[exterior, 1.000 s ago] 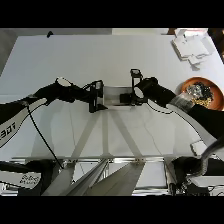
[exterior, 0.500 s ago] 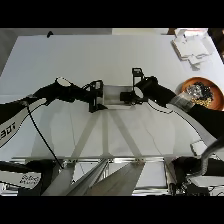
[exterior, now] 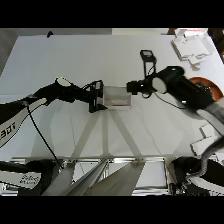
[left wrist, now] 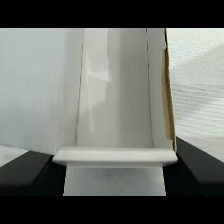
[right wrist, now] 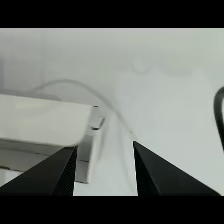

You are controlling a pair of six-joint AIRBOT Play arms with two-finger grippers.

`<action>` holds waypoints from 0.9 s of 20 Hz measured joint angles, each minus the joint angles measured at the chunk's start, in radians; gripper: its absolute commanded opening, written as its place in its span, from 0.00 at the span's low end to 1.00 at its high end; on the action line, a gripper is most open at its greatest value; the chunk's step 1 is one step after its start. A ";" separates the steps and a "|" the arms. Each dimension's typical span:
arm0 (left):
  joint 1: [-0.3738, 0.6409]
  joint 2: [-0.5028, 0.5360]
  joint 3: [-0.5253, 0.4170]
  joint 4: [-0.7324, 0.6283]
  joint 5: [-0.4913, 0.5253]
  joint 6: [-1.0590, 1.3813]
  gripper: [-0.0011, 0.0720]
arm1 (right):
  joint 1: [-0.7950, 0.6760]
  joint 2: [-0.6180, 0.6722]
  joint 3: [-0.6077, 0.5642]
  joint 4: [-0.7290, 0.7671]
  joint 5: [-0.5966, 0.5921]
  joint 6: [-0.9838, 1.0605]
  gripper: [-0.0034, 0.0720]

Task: Fold the box and place the chain.

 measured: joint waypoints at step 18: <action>0.000 0.000 0.000 0.000 0.001 -0.001 0.37 | -0.901 0.040 -0.012 0.020 0.225 -0.578 0.78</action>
